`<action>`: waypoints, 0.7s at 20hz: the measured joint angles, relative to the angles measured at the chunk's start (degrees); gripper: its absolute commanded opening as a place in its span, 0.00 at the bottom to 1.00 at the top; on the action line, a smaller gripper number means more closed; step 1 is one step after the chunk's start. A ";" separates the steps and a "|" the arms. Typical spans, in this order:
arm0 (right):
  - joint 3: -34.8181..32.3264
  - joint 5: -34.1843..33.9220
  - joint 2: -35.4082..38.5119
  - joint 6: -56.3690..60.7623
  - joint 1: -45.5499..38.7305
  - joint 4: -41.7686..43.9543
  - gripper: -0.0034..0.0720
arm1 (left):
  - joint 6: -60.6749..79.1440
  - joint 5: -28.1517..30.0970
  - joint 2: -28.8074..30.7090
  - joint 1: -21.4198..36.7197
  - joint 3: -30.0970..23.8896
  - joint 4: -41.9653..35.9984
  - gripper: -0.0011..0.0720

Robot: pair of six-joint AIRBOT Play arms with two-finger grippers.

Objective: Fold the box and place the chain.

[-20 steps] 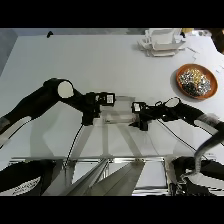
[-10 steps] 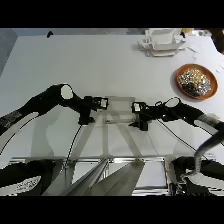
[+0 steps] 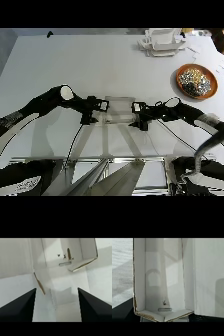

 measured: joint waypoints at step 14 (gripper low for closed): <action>0.00 0.00 0.00 0.02 0.00 0.02 0.57 | 0.35 1.60 -0.76 -4.00 -0.02 -1.29 0.22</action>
